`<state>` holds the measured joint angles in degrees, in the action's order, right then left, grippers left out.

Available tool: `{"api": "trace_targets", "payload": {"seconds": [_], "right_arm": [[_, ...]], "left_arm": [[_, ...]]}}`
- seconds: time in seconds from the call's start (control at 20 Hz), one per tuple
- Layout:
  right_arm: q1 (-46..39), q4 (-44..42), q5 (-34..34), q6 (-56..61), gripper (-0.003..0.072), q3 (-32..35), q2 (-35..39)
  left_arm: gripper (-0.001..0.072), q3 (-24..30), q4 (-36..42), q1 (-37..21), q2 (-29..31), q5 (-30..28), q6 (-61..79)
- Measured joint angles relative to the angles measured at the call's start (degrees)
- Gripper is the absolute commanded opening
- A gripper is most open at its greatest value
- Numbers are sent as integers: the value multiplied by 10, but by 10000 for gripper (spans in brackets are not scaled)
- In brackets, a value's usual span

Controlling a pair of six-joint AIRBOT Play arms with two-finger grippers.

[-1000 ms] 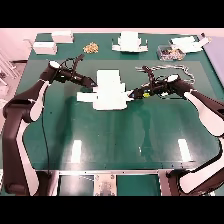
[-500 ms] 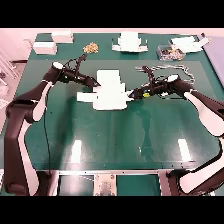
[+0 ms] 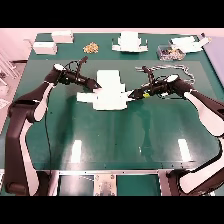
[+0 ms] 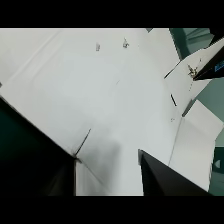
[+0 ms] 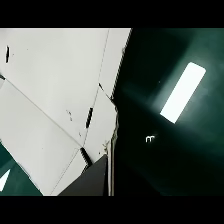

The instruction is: Fold the box and place the chain.

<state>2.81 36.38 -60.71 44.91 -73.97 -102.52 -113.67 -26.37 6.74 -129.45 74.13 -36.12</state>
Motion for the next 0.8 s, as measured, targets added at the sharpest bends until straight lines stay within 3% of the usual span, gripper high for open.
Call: {"api": "trace_targets", "payload": {"seconds": [0.05, 0.2, 0.25, 0.6, 0.65, 0.8], "right_arm": [[0, 1, 0, 0, 7, 0, 0], [0, 4, 0, 0, 7, 0, 0], [0, 4, 0, 0, 7, 0, 0], [0, 5, 0, -2, 6, 0, 0], [0, 5, 0, -2, 7, 0, 0], [0, 5, 1, -2, 7, 0, 0]], "left_arm": [[351, 0, 0, 0, 0, -1, 0], [337, 0, 0, 0, -1, -6, 3], [230, 0, 2, 0, -2, -6, 7], [228, 0, 22, 0, -4, 10, 26], [143, 0, 27, 0, -5, 11, 29], [56, 0, 37, 0, -5, 21, 41]]}}
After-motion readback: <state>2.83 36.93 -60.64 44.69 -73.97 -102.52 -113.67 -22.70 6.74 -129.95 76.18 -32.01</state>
